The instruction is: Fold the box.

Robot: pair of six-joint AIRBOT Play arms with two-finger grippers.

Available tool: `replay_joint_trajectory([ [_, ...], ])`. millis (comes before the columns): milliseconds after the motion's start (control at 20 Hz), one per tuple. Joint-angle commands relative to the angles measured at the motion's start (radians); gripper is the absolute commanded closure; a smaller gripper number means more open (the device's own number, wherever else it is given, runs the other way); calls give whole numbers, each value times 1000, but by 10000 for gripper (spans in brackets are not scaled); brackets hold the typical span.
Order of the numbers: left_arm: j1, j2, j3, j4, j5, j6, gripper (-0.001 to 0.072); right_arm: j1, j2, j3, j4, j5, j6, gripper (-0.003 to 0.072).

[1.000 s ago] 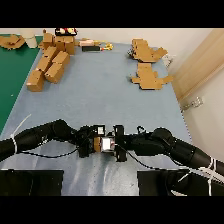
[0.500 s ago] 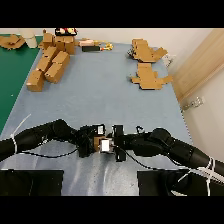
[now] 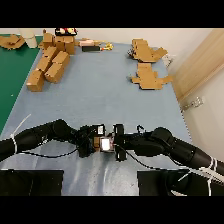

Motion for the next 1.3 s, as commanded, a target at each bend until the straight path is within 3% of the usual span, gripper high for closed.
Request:
replay_joint_trajectory([
  [0, 1, 0, 0, -2, 0, -4, 272, 0, 11, 21, 2, -10, 5, 460],
  [400, 1, 0, 0, -2, 0, -4, 272, 0, 8, 26, -4, -37, 18, 464],
  [500, 1, 0, 0, -2, 0, -4, 272, 0, 3, 26, -5, -45, 42, 533],
  [900, 1, 0, 0, -2, 0, -4, 272, 0, -32, 26, 14, -112, 56, 531],
  [1000, 1, 0, 0, -2, 0, -4, 272, 0, -8, 27, 14, -114, 68, 512],
  [1050, 1, 0, 0, -2, 0, -4, 272, 0, -1, 27, 14, -118, 103, 402],
  [1100, 1, 0, 0, -2, 0, -4, 272, 0, -2, 27, 14, -136, 132, 368],
  [1250, 1, 0, 0, -2, 0, -4, 272, 0, 6, 27, 14, -159, 167, 383],
])
